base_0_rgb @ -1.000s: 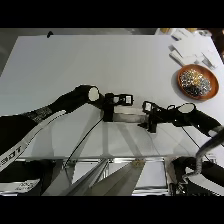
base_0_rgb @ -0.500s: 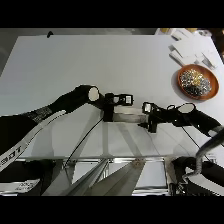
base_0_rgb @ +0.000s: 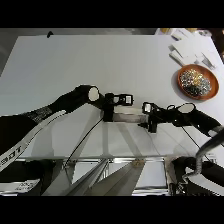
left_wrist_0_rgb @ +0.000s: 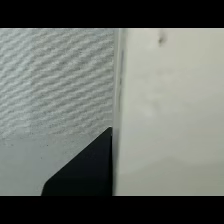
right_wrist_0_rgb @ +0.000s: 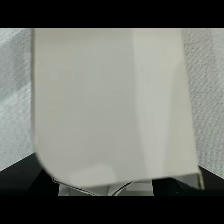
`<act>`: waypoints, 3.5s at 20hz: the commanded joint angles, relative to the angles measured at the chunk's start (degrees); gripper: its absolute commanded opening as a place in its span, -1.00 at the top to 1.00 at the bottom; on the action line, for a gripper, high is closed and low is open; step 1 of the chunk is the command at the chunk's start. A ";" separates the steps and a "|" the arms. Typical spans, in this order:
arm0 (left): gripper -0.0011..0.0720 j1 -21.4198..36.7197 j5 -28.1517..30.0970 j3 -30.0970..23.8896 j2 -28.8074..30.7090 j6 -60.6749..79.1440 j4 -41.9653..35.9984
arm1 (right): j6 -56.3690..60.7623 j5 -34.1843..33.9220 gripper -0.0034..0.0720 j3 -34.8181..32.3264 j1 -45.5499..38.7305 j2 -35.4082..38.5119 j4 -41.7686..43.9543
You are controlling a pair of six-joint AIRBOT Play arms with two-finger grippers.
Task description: Fold the box and place the chain.
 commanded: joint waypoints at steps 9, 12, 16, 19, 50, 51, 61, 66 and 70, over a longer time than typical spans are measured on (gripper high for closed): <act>0.94 0.00 0.04 -0.02 0.00 0.02 -0.02 | 0.02 1.86 -0.14 0.04 0.00 -0.02 0.02; 0.94 0.00 0.04 -0.02 0.00 0.00 -0.02 | 0.02 1.86 -0.14 0.04 0.00 -0.02 0.02; 0.94 0.00 0.02 -0.02 0.02 0.00 -0.02 | 0.02 1.86 -0.14 0.04 0.00 -0.02 0.02; 0.75 0.02 0.02 -0.02 0.02 0.04 0.04 | 0.02 1.86 -0.14 0.04 0.00 -0.02 0.02; 0.96 -14.05 14.27 -1.14 12.63 -17.11 9.66 | 0.02 1.84 -0.14 0.04 0.00 -0.02 0.02; 0.96 -13.29 17.92 -1.14 11.87 -17.29 8.50 | 0.02 1.84 -0.14 0.04 0.00 -0.02 0.00; 0.95 -7.32 26.99 -1.14 1.75 -30.42 4.44 | 0.02 1.84 -0.14 0.04 0.00 -0.02 0.02; 0.95 -7.28 23.02 -1.14 2.54 -31.08 3.37 | 0.02 1.84 -0.14 0.04 0.00 -0.02 0.02; 0.96 -5.73 16.63 -1.14 9.16 -31.12 4.04 | 0.02 1.84 -0.14 0.04 0.00 -0.02 0.02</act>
